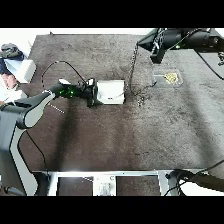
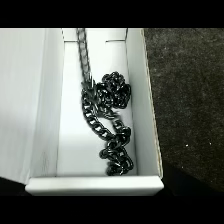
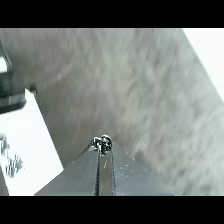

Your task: Fold the box and place the chain.

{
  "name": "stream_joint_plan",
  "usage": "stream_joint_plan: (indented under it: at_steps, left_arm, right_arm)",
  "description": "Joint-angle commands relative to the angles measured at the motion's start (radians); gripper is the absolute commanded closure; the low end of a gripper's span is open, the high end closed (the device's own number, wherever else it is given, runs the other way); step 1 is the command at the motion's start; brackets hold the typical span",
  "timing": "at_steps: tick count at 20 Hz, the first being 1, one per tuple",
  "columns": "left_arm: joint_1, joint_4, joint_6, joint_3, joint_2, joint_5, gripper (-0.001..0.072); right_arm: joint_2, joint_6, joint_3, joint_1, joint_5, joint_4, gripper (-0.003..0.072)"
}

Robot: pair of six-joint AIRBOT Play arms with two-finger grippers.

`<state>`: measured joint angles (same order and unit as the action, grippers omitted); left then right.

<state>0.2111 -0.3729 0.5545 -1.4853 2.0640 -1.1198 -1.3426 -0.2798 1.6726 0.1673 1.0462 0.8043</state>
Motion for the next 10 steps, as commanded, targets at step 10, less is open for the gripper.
stream_joint_plan:
  at_steps: [10]
  left_arm:
    - [-0.001,0.000,0.000,0.000,0.000,0.000,0.0313]
  right_arm:
    - [-0.189,-0.215,-0.003,0.243,-0.036,0.196,0.0670]
